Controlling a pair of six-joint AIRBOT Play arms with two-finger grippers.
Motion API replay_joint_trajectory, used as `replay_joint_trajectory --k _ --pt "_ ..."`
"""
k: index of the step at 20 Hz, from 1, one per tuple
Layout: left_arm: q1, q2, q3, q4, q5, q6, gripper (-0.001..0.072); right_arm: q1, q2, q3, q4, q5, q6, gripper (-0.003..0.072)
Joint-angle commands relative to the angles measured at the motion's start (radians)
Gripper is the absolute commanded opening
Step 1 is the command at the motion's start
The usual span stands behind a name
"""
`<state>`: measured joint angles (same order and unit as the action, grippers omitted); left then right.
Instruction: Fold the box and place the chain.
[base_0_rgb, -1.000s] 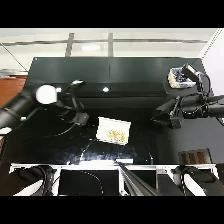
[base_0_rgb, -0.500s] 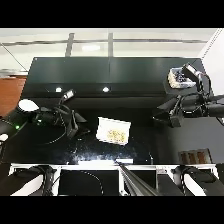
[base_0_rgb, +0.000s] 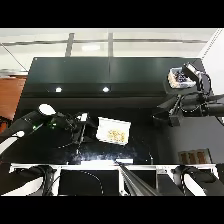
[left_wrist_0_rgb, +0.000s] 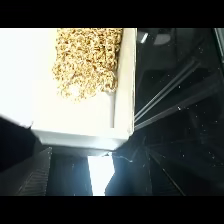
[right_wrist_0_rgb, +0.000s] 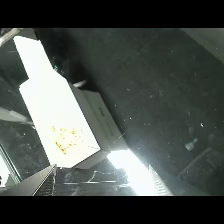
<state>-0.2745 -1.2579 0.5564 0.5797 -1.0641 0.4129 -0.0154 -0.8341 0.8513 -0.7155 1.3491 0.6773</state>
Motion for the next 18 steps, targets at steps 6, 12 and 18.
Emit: replay_joint_trajectory --k 6,12,18 --pt "-0.03 -0.029 0.017 -0.039 0.061 -0.04 0.0712 0.001 0.0 0.0 0.0 -0.011 0.0 0.065" --pt "-0.105 -0.054 0.046 0.008 0.065 -0.059 0.0708 0.001 0.0 0.0 0.0 -0.014 0.0 0.065" --pt "-0.11 -0.053 0.046 0.011 0.073 -0.085 0.0501 0.018 0.0 0.0 0.0 -0.055 0.001 0.0702"
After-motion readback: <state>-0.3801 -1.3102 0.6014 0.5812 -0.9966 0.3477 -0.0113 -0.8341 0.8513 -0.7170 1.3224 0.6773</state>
